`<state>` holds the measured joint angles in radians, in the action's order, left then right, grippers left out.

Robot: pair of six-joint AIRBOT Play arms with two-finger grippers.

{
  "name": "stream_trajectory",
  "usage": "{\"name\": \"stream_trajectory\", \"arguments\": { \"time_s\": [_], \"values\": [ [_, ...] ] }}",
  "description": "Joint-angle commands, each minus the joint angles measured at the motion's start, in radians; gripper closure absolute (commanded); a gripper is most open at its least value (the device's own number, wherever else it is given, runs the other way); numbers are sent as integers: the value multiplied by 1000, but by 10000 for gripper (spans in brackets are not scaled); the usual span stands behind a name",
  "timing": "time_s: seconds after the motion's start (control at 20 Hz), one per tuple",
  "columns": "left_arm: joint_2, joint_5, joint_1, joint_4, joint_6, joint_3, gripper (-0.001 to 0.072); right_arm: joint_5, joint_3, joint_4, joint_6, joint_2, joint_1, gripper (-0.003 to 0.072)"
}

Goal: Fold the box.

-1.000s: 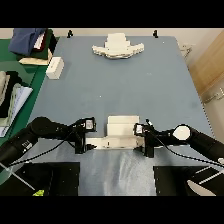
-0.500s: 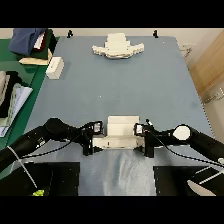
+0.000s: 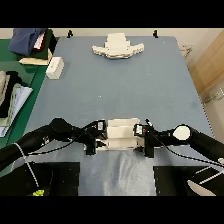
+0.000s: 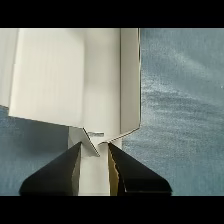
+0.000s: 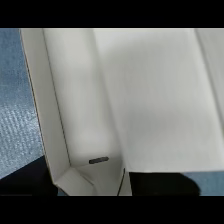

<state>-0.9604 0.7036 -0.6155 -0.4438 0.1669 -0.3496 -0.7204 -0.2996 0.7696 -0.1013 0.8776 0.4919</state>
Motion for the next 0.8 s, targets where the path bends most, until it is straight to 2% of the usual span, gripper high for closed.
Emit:
{"name": "stream_trajectory", "arguments": {
  "time_s": [0.0,0.1,0.2,0.25,0.4,0.55,0.6,0.65,0.75],
  "values": [
    [-6,3,-2,5,-3,-1,474,3,0,-3,-3,0,1,166],
    [-5,-2,0,-21,-5,-1,457,3,0,-3,-3,0,1,167],
    [6,-26,0,-51,-57,-1,197,3,0,-3,-3,0,1,166],
    [22,-22,4,-79,-80,-1,180,3,0,-3,-3,0,1,166],
    [71,-13,24,-163,-151,0,181,3,0,-3,-3,0,1,167],
    [74,-12,30,-162,-187,0,192,3,0,-3,-3,0,1,167],
    [74,-13,25,-153,-187,0,210,3,0,-3,-3,0,1,167],
    [74,-12,18,-140,-186,0,318,3,0,-3,-3,0,1,166],
    [69,-13,0,-116,-182,0,328,3,0,-3,-3,0,1,166]
  ]
}}
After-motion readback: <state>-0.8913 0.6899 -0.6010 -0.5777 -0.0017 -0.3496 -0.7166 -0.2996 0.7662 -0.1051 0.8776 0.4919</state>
